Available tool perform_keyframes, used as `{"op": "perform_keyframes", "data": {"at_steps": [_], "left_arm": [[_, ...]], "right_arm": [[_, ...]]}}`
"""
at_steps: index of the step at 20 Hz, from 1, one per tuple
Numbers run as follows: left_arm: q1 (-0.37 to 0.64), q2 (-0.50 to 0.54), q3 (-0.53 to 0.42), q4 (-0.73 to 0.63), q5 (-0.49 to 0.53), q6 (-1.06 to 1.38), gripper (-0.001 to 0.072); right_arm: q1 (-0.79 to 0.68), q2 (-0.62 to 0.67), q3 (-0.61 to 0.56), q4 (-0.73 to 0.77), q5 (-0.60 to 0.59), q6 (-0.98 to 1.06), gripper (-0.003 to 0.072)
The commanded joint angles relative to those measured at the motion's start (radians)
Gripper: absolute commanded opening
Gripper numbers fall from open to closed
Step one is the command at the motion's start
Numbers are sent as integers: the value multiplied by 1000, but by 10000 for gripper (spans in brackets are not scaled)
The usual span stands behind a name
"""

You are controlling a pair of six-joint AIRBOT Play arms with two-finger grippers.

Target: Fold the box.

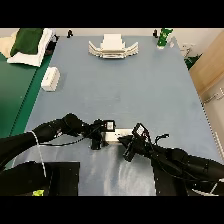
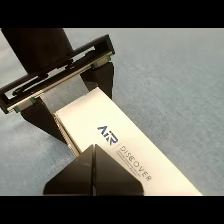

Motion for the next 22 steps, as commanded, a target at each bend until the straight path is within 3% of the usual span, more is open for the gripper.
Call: {"op": "perform_keyframes", "data": {"at_steps": [1, 7, 12, 14, 17, 20, 22], "left_arm": [[1, 0, 1, 0, 0, 0, 469], [1, 0, 1, 0, 0, 0, 470], [1, 0, 1, 0, 0, 0, 469], [1, 0, 1, 0, 0, 0, 470], [1, 0, 1, 0, -1, 0, 469], [1, 0, 1, 0, 0, 0, 469], [1, 0, 1, -1, 0, 0, 470]], "right_arm": [[-20, 74, 8, 21, 10, 0, 16], [-78, 266, 16, 22, -164, 1, 16], [-238, 272, 107, 16, -369, 27, 16], [-361, 231, 179, -42, -528, 98, 16], [-537, 116, 340, -310, -838, 323, 16], [-633, -37, 527, -596, -1154, 584, 15], [-662, -139, 628, -689, -1307, 705, 16]]}}
